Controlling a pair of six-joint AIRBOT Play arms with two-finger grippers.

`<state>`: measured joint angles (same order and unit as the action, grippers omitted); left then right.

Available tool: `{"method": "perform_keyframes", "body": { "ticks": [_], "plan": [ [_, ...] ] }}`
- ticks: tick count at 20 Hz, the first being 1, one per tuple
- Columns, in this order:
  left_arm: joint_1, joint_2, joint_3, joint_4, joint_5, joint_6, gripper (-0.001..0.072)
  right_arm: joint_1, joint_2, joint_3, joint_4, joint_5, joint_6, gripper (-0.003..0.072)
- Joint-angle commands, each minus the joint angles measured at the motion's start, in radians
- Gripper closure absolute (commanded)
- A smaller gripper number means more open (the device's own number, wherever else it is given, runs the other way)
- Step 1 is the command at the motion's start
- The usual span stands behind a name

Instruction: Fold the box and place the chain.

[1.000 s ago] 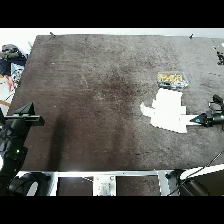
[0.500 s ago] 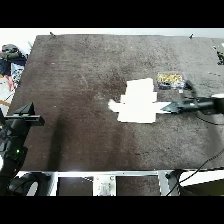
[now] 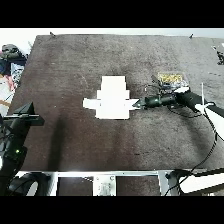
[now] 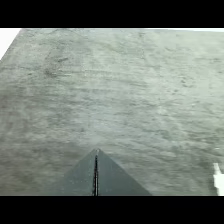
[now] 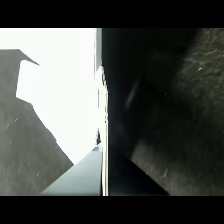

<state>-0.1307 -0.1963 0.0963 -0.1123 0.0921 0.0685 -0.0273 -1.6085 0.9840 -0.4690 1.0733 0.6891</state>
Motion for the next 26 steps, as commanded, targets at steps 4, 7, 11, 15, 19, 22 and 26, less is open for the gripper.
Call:
{"method": "perform_keyframes", "body": {
  "ticks": [4, 7, 11, 15, 19, 22, 26],
  "plan": [
    [0.000, 0.001, 0.004, -0.001, -0.266, 0.024, 0.0242, 0.022, -0.011, 0.015, 0.002, -0.106, -0.035, 0.0674],
    [0.000, -0.009, 0.048, -0.003, -0.365, 0.019, 0.0240, 0.021, -0.011, 0.054, -0.021, -0.106, -0.039, 0.0674],
    [0.000, -0.260, 0.204, -0.002, -0.405, 0.018, 0.0240, 0.021, -0.026, 0.055, -0.029, -0.109, -0.047, 0.0673],
    [0.000, -0.706, 0.467, -0.002, -0.565, -0.003, 0.0240, 0.022, -0.034, 0.055, -0.036, -0.085, -0.094, 0.0674],
    [0.000, -1.124, 0.827, 0.131, -0.815, -0.140, 0.0239, 0.022, -0.034, 0.055, -0.043, -0.071, -0.126, 0.0673],
    [0.000, -1.410, 1.173, 0.396, -1.032, -0.405, 0.0231, 0.022, -0.034, 0.055, -0.043, -0.071, -0.129, 0.0673],
    [-0.001, -1.718, 1.616, 0.647, -1.280, -0.745, 0.0221, 0.022, -0.034, 0.055, -0.044, -0.072, -0.144, 0.0673]
  ]
}}
